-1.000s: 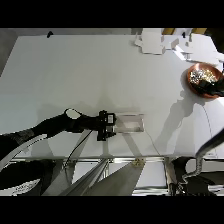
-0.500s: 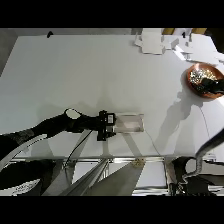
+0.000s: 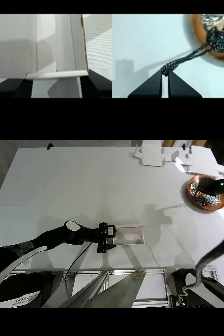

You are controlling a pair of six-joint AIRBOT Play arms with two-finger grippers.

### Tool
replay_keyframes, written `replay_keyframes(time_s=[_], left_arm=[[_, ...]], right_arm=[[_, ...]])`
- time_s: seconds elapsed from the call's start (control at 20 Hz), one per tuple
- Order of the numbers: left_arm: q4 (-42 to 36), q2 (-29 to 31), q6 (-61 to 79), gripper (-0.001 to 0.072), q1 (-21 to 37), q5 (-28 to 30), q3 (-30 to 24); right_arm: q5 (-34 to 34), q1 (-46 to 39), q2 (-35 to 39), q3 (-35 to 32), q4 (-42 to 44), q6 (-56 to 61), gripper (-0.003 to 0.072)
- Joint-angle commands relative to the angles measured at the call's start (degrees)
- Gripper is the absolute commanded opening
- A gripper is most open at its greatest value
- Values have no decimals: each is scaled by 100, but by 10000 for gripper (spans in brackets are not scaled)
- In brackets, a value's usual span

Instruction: Fold the box and place the chain.

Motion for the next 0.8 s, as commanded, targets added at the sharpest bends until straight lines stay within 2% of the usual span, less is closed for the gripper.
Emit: replay_keyframes(time_s=[0.0,0.35,0.5,0.75], left_arm=[[0,0,0,134,0,2,0],[0,0,0,134,0,2,0],[0,0,2,134,0,2,0],[2,0,0,134,0,2,0]], right_arm=[[752,614,872,7,92,-55,17],[1561,1919,2247,7,315,-52,17],[1829,2415,2614,7,457,-42,17],[1829,3167,2846,2,1392,-28,18]])
